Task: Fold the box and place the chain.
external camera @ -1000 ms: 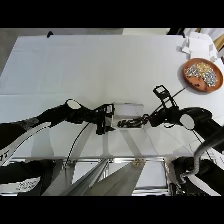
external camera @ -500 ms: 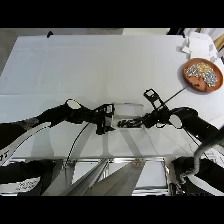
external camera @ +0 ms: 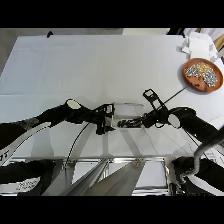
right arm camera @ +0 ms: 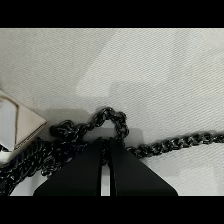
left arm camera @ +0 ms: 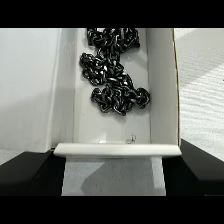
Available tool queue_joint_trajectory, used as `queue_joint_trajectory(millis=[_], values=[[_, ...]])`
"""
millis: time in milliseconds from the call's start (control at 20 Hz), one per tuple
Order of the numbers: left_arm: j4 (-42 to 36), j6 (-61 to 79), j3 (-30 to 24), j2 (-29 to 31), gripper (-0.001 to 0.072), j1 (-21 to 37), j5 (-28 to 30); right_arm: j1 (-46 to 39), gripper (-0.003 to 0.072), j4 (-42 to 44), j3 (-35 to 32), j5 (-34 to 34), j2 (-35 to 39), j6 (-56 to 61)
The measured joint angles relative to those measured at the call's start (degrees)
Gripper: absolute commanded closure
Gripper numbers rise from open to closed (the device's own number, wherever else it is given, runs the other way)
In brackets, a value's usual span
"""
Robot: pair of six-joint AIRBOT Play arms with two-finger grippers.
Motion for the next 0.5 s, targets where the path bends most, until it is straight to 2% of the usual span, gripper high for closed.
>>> queue_joint_trajectory(millis=[300,500], values=[[0.00,0.00,0.00,0.00,0.0574,0.00,0.00,0.00,0.0668,-1.07,1.29,3.52,0.90,0.04],[0.00,-0.02,0.00,0.00,0.0574,0.00,0.00,-0.02,0.0668,-1.20,2.23,5.38,5.20,0.07]])
